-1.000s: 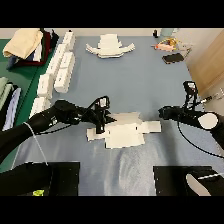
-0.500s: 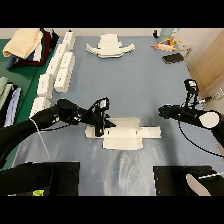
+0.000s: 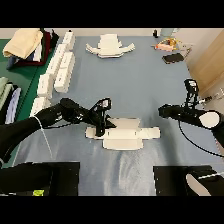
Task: Fold the box.
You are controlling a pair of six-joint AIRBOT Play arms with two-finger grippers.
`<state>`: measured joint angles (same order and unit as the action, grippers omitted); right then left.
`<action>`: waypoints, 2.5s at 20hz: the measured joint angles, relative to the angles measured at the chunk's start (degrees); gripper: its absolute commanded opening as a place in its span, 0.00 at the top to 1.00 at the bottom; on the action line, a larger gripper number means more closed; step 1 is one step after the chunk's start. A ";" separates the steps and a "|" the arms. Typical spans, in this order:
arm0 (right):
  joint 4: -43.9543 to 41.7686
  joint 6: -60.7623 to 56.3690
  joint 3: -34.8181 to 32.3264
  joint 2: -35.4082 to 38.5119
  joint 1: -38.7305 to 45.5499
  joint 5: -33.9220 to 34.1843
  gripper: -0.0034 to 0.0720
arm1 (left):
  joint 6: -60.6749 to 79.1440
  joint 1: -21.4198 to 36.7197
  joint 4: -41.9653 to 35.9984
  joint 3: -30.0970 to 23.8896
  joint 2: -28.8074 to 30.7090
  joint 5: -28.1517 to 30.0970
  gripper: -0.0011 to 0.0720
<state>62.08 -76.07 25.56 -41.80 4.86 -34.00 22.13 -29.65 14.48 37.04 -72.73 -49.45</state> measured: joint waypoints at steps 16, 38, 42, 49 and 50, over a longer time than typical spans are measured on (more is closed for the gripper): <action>-1.75 0.07 0.02 0.04 -0.11 -6.82 0.95 | -0.72 0.00 0.87 0.07 -0.94 1.92 0.97; 23.28 10.21 -6.19 1.57 -53.75 -5.70 0.18 | -0.74 0.02 0.94 0.07 -0.94 2.45 0.97; 28.17 5.75 -6.16 -1.51 -54.16 -1.20 0.18 | -0.74 0.02 0.96 0.07 -0.94 2.43 0.97; 35.28 -4.11 -3.65 -0.79 -54.29 0.04 0.18 | -0.76 0.02 0.96 0.07 -0.94 2.43 0.97; 36.26 -5.70 -3.32 -0.44 -54.29 0.00 0.18 | -0.76 0.02 0.96 0.07 -0.94 2.40 0.97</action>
<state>98.35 -81.78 22.24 -42.24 -49.43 -34.00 21.37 -29.63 15.44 37.10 -73.67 -47.05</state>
